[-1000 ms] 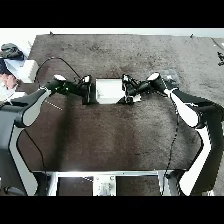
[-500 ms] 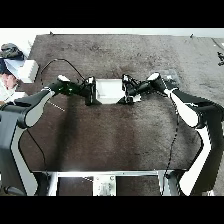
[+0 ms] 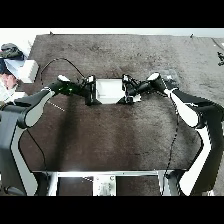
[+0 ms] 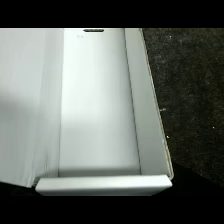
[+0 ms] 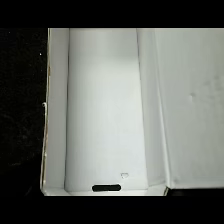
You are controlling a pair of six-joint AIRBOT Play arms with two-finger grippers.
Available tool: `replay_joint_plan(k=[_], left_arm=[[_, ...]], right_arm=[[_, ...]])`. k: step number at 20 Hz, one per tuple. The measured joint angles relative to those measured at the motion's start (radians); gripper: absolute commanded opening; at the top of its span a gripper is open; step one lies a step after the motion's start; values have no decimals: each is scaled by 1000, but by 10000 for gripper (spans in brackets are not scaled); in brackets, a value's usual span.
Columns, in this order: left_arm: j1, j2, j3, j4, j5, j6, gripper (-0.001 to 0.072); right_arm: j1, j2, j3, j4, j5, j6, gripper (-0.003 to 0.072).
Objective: Fold the box and place the chain.
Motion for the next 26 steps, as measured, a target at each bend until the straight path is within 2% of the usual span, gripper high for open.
replay_joint_plan(k=[25, 26], left_arm=[[-2, -13, 1, -37, -16, 67, 693], [-2, -13, 1, -35, -16, 66, 492]], right_arm=[[0, 0, 0, 0, 0, 0, 472], [0, 0, 0, 0, 0, 0, 472]])
